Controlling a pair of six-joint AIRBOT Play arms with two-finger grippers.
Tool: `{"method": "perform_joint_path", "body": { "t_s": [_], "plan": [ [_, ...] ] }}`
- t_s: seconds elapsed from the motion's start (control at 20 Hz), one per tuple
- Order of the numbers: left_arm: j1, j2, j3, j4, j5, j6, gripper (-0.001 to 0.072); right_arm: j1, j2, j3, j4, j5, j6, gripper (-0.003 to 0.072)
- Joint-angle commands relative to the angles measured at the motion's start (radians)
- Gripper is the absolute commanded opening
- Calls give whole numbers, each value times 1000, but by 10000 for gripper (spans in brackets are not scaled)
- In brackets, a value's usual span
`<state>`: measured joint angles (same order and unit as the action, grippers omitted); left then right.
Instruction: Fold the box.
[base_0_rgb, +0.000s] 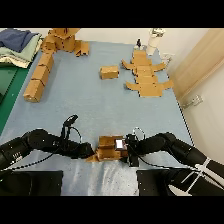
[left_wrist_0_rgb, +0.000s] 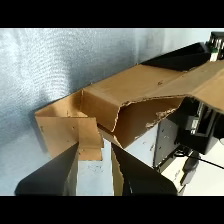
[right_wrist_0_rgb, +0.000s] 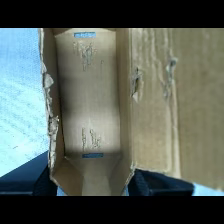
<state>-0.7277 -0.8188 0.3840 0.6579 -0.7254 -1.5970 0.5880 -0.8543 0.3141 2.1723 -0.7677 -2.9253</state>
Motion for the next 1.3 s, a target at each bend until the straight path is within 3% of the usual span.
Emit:
{"method": "perform_joint_path", "body": {
  "t_s": [0.0, 0.25, 0.3, 0.35, 0.55, 0.7, 1.0, 1.25],
  "plan": [
    [28, 13, 3, 27, -39, -11, 311, 0, 0, 0, 0, 0, 0, 506],
    [259, 191, 8, 171, -191, -64, 309, 0, 0, 0, 0, 0, 0, 506],
    [298, 216, 7, 205, -212, -90, 183, 0, 0, 0, 0, 0, 0, 506],
    [325, 227, 7, 235, -230, -92, 11, 0, 0, 0, 0, 0, 0, 506],
    [341, 168, -42, 266, -234, -132, 11, 0, 0, 0, 0, 0, 0, 506],
    [304, 86, -72, 186, -195, -82, 11, 0, 0, 0, 0, 0, 0, 506],
    [76, -40, -74, 76, 14, -79, 11, 0, 0, 0, 0, 0, 0, 506],
    [23, -113, -73, 32, 57, -74, 11, 0, 0, 0, 0, 0, 0, 506]
  ]
}}
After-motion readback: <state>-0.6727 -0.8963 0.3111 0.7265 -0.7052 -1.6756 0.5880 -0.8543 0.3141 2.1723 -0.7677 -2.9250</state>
